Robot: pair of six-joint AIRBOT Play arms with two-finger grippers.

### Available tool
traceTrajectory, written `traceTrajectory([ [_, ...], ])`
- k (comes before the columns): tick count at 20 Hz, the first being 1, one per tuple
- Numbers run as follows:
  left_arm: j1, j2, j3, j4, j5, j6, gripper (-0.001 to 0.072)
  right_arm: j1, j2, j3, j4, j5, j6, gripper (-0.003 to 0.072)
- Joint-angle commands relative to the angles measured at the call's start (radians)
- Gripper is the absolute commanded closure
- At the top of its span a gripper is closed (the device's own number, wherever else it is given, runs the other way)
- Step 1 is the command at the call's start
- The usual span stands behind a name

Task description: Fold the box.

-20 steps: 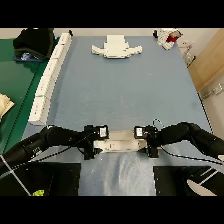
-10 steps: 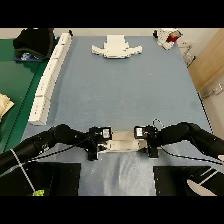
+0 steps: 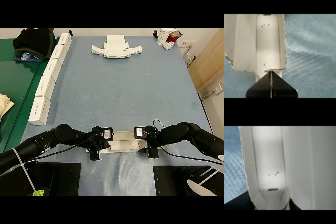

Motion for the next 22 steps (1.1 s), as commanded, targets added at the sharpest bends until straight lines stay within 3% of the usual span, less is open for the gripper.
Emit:
traceTrajectory([
  [1, -0.004, -0.003, -0.001, -0.001, -0.029, -0.016, 0.068, 0.0, 0.0, 0.001, 0.0, 0.0, 0.0, 0.0177],
  [5, -0.002, 0.022, -0.001, 0.103, -0.039, -0.154, 0.0679, 0.0, 0.0, 0.001, 0.0, 0.0, 0.0, 0.0178],
  [9, 0.058, 0.055, -0.003, 0.158, -0.116, -0.231, 0.0674, 0.0, 0.0, 0.001, 0.0, 0.0, 0.0, 0.0178],
  [10, 0.073, 0.06, -0.003, 0.159, -0.134, -0.235, 0.0612, 0.0, 0.0, 0.001, 0.0, 0.0, 0.0, 0.0177],
  [11, 0.083, 0.062, -0.003, 0.158, -0.149, -0.235, 0.0428, 0.0, 0.0, 0.001, 0.0, 0.001, 0.0, 0.0177],
  [12, 0.086, 0.062, -0.003, 0.159, -0.156, -0.235, 0.041, 0.0, 0.0, 0.001, 0.0, 0.0, 0.0, 0.0177],
  [22, 0.047, 0.01, -0.002, 0.095, -0.031, -0.165, 0.0409, 0.0, 0.0, 0.001, 0.0, 0.0, 0.0, 0.0178],
])
